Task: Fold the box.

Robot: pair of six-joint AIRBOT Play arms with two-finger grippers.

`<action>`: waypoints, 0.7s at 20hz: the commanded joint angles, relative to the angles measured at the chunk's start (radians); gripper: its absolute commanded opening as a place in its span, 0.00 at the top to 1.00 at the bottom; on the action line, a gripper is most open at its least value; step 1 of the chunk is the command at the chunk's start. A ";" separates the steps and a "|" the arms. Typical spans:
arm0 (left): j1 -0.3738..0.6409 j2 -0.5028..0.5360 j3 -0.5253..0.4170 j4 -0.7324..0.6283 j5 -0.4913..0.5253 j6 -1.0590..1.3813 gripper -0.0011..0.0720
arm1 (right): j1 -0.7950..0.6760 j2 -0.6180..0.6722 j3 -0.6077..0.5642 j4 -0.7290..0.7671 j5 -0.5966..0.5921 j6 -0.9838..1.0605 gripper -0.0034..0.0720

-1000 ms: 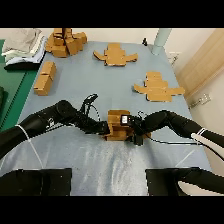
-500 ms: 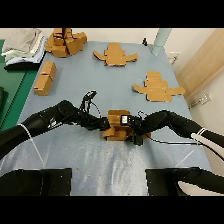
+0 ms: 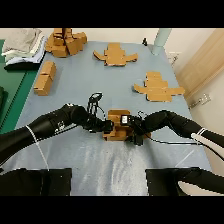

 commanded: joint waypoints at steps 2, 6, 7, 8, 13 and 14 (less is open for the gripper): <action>-0.058 -0.023 0.032 0.132 -0.044 -0.243 0.35 | 0.001 0.000 0.000 0.000 0.001 0.000 0.33; -0.096 -0.088 0.109 0.266 -0.162 -0.379 0.35 | 0.001 0.000 0.000 0.000 0.000 0.000 0.33; -0.105 -0.104 0.135 0.285 -0.184 -0.400 0.35 | 0.001 0.000 0.000 0.000 0.000 0.000 0.33; -0.113 -0.123 0.165 0.305 -0.213 -0.420 0.35 | 0.001 0.000 0.000 0.000 0.000 0.000 0.33; -0.136 -0.229 0.286 0.351 -0.302 -0.457 0.35 | 0.001 0.000 0.000 0.000 0.000 0.000 0.33; -0.135 -0.249 0.307 0.358 -0.328 -0.462 0.35 | 0.001 0.000 0.000 0.000 0.000 0.000 0.33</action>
